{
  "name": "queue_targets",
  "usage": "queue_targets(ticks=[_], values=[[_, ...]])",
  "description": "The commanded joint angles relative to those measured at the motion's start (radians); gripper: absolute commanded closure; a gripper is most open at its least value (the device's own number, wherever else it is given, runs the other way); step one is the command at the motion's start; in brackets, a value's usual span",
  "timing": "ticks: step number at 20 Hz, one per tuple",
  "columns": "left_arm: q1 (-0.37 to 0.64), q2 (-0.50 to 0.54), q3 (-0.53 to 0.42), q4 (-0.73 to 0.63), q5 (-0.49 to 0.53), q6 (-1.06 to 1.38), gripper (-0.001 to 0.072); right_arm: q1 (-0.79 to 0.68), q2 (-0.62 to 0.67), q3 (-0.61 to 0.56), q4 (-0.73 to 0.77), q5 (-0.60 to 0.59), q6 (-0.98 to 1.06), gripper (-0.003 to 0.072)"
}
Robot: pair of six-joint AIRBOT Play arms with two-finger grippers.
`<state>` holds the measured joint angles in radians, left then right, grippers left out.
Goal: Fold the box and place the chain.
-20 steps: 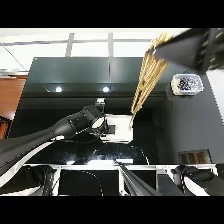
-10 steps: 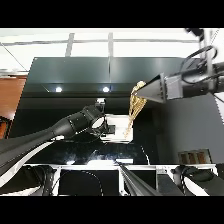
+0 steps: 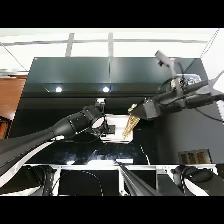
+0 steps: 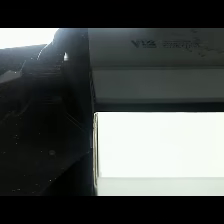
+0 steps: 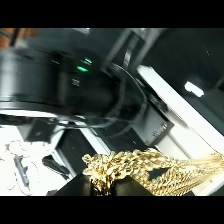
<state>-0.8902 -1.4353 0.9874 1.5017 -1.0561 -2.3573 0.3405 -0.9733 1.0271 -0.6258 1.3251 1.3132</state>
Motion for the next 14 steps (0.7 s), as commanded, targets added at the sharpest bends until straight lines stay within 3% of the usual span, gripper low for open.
queue_targets(ticks=[1,12,14], values=[[0.000,0.001,0.001,0.000,0.000,0.000,0.0679,0.059,-0.004,-0.107,-0.025,-0.125,0.019,0.0682],[0.000,0.001,0.001,0.000,0.001,0.000,0.0679,0.137,-0.067,-0.251,-0.069,-0.328,0.019,0.0680],[0.000,0.001,0.001,0.000,0.000,0.000,0.0679,0.154,-0.075,-0.251,-0.082,-0.365,0.019,0.0634]])
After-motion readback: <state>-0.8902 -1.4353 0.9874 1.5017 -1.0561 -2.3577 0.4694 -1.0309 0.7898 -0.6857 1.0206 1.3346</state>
